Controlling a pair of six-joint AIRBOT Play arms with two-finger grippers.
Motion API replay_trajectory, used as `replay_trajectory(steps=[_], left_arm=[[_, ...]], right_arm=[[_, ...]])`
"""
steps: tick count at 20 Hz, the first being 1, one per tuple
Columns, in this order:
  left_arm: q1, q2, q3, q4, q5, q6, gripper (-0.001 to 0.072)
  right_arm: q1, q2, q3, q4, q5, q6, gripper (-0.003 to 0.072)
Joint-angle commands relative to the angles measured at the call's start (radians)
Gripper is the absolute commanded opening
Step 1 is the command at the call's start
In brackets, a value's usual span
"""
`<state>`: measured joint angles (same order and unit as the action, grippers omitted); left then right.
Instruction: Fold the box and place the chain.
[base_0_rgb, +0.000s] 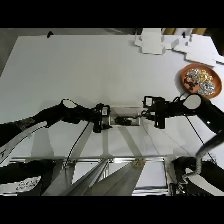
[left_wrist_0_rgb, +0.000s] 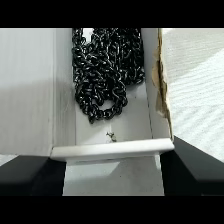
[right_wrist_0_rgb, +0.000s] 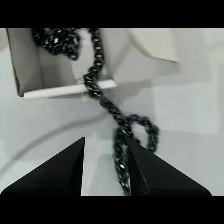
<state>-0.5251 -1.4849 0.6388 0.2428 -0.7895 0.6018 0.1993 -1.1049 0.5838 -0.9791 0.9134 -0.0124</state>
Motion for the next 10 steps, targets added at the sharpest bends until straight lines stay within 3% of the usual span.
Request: replay_trajectory(steps=[1,6,10], left_arm=[[0.0,0.0,0.001,0.0,0.0,0.0,0.015],[0.0,0.0,0.001,0.0,0.0,0.0,0.015],[0.0,0.0,0.001,0.0,0.0,0.0,0.015]], right_arm=[[0.023,-0.108,0.0,0.087,-0.032,-0.152,0.0303],[0.038,-0.139,0.0,0.201,-0.091,-0.228,0.0284],[0.038,-0.139,0.0,0.201,-0.094,-0.229,0.0207]])
